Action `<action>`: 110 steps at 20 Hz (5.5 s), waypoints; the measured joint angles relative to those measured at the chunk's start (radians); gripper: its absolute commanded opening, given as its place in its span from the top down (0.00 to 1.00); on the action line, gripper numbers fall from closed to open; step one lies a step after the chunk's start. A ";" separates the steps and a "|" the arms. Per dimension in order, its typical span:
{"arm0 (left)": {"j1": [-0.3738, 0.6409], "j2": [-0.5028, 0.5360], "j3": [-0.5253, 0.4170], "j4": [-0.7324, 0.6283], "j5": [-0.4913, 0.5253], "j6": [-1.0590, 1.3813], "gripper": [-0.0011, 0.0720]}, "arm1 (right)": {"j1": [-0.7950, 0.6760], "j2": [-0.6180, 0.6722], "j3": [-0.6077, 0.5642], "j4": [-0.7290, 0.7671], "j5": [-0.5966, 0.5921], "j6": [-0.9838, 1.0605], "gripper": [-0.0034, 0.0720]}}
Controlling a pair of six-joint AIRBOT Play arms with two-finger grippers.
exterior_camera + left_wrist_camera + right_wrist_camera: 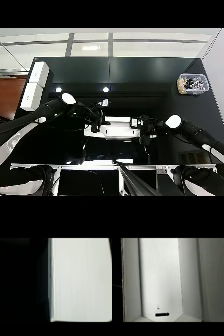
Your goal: Fold the box and place the chain.
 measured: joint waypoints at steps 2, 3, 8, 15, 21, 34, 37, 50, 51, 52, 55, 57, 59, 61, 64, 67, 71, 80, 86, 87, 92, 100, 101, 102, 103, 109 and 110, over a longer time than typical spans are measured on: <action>0.000 0.000 0.000 0.000 0.000 0.000 0.95 | 0.000 0.000 0.000 0.000 -0.003 0.000 0.18; 0.000 0.000 0.000 0.000 0.000 0.000 0.95 | 0.000 0.000 0.000 0.000 -0.005 0.000 0.30; 0.000 0.000 0.000 0.000 0.000 -0.001 0.91 | 0.000 0.000 0.000 0.000 -0.008 -0.001 0.31; 0.042 0.058 0.002 0.052 -0.084 -0.130 0.52 | 0.000 0.000 0.000 0.000 -0.010 -0.002 0.31; 0.117 0.257 0.002 0.300 -0.200 -0.422 0.95 | 0.000 0.000 0.000 0.000 -0.009 -0.002 0.71; -0.034 0.338 -0.275 -0.441 0.126 -0.449 0.95 | 0.000 0.000 0.000 0.000 -0.008 -0.001 0.70; -0.039 0.294 -0.287 -0.604 0.294 -0.281 0.95 | 0.000 0.000 0.000 0.000 -0.009 -0.001 0.70; -0.024 0.049 -0.089 -0.128 0.223 -0.472 0.95 | 0.000 0.000 0.000 0.000 -0.014 -0.003 0.70; -0.018 0.051 -0.071 -0.086 0.206 -0.488 0.95 | 0.000 0.000 0.000 -0.001 -0.014 -0.004 0.70; -0.008 0.064 -0.055 -0.055 0.187 -0.501 0.95 | 0.000 0.000 0.000 0.000 -0.014 -0.003 0.70; 0.053 0.148 -0.029 0.000 0.167 -0.551 0.95 | 0.000 0.000 0.000 0.000 -0.018 0.000 0.70; 0.113 0.234 -0.040 0.023 0.138 -0.595 0.94 | 0.000 0.000 0.000 0.000 -0.018 0.000 0.70; 0.168 0.320 -0.082 0.036 0.098 -0.608 0.94 | 0.000 0.000 0.000 0.000 -0.018 0.000 0.70; 0.196 0.378 -0.148 0.042 0.038 -0.563 0.18 | 0.000 0.000 0.000 0.000 -0.018 0.000 0.70; 0.183 0.403 -0.248 0.056 0.012 -0.412 0.02 | 0.000 0.000 0.000 0.000 -0.017 0.000 0.70; 0.132 0.385 -0.296 0.066 0.097 -0.286 0.02 | 0.000 0.000 0.000 0.000 -0.017 -0.001 0.70; 0.040 0.328 -0.303 0.076 0.192 -0.165 0.06 | 0.000 0.000 0.000 0.000 -0.017 -0.001 0.70; -0.045 0.267 -0.287 -0.072 0.228 -0.154 0.69 | 0.000 0.000 0.000 0.000 -0.016 -0.001 0.70; -0.068 0.219 -0.286 -0.177 0.203 -0.128 0.75 | 0.000 0.000 0.000 -0.001 -0.014 -0.002 0.70; -0.071 0.214 -0.286 -0.186 0.205 -0.126 0.75 | 0.000 0.000 0.000 -0.001 -0.014 -0.002 0.70; -0.091 0.200 -0.286 -0.206 0.255 -0.121 0.51 | 0.000 0.000 0.000 0.000 -0.017 -0.001 0.70; -0.080 0.231 -0.271 -0.134 0.270 -0.177 0.95 | 0.000 0.000 0.000 0.000 -0.017 0.000 0.70; -0.059 0.253 -0.264 -0.085 0.265 -0.232 0.95 | 0.000 0.000 0.000 0.000 -0.017 0.000 0.70; -0.029 0.285 -0.256 -0.014 0.260 -0.303 0.95 | 0.000 0.000 0.000 0.000 -0.017 -0.001 0.70; 0.005 0.319 -0.249 0.066 0.245 -0.375 0.95 | 0.000 0.000 0.000 0.000 -0.017 -0.001 0.70; 0.290 0.498 -0.249 0.535 0.130 -1.070 0.95 | 0.000 0.000 0.000 0.000 -0.017 -0.001 0.70; 0.343 0.495 -0.256 0.558 0.096 -1.220 0.95 | 0.000 0.000 0.000 0.000 -0.017 -0.001 0.70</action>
